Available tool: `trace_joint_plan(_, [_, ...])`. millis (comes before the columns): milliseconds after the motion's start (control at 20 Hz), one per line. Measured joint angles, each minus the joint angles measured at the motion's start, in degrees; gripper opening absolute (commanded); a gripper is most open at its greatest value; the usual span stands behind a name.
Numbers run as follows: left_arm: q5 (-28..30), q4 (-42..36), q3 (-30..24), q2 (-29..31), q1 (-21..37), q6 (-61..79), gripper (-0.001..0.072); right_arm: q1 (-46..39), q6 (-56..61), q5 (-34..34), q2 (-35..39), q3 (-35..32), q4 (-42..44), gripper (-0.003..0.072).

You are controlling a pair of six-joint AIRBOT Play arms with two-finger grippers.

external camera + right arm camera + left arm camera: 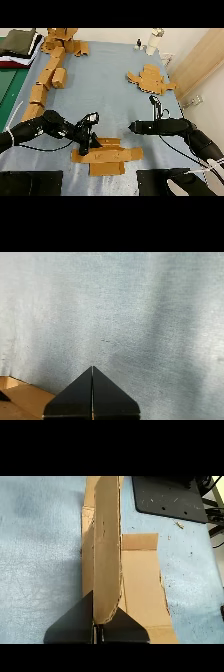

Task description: Fold the box.

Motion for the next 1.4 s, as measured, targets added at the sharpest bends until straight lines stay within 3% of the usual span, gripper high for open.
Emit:
trace_joint_plan(600, [-0.09, 0.48, 0.0, 0.0, -0.07, -1.05, 0.0013, 0.0, -0.07, -1.73, 0.0, -0.02, -0.35, 0.0002])
trace_joint_plan(950, [0.04, 0.37, -0.02, 0.0, -0.07, -1.05, 0.0013, 1.49, -0.04, -6.54, 2.34, -0.02, -6.67, 0.0])
trace_joint_plan(1150, [0.02, 0.35, -0.02, 0.0, -0.07, -1.05, 0.0013, 10.73, 1.33, -12.72, 10.49, -0.13, -7.82, 0.0])
trace_joint_plan(1400, [0.04, 0.33, -0.02, 0.0, -0.04, -1.05, 0.0013, 31.63, 3.98, -15.45, 15.63, -3.43, -12.52, -0.0001])
